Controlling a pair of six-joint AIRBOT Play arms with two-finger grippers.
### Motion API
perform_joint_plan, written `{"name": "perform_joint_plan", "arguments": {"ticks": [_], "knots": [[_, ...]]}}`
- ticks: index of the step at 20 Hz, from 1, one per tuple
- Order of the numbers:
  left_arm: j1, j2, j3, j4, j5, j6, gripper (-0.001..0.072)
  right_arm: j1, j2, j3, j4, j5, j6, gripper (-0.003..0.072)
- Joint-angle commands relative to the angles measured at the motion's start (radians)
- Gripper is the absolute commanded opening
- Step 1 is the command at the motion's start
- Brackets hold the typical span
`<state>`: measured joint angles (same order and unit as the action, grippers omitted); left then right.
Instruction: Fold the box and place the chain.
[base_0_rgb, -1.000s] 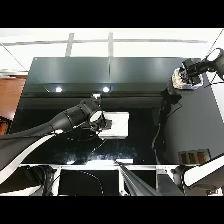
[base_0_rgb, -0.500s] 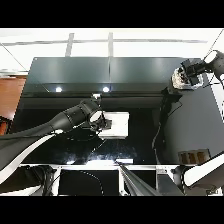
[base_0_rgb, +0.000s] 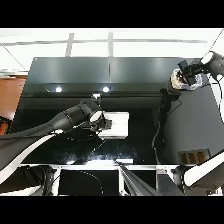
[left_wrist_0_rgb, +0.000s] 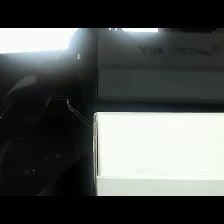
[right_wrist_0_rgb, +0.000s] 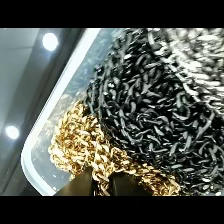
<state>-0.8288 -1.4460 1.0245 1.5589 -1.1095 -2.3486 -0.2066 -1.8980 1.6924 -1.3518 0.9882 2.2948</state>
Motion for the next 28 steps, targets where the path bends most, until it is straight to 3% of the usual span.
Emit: {"name": "perform_joint_plan", "arguments": {"ticks": [1,6,9,18,22,28], "knots": [[0.001,0.0,0.001,0.0,0.0,0.0,0.0034,-0.008,0.022,0.001,0.013,-0.004,-0.069,0.0047],[0.001,0.0,0.001,0.0,0.0,0.0,0.0033,-0.053,0.13,0.001,0.037,0.022,-0.225,0.0044],[0.001,0.0,0.001,0.0,0.0,0.0,0.0034,-0.091,0.232,0.001,0.158,0.04,-0.405,0.0044],[0.001,0.0,0.001,0.0,0.0,0.0,0.0034,-0.128,0.651,0.001,0.406,0.132,-0.835,0.0043],[0.001,0.0,0.001,0.0,0.001,0.0,0.0034,-0.128,0.83,0.0,0.463,0.163,-0.886,0.0043],[0.001,0.0,0.001,0.0,0.0,0.0,0.0034,0.073,0.985,-0.001,0.392,0.309,-0.894,0.0043]]}}
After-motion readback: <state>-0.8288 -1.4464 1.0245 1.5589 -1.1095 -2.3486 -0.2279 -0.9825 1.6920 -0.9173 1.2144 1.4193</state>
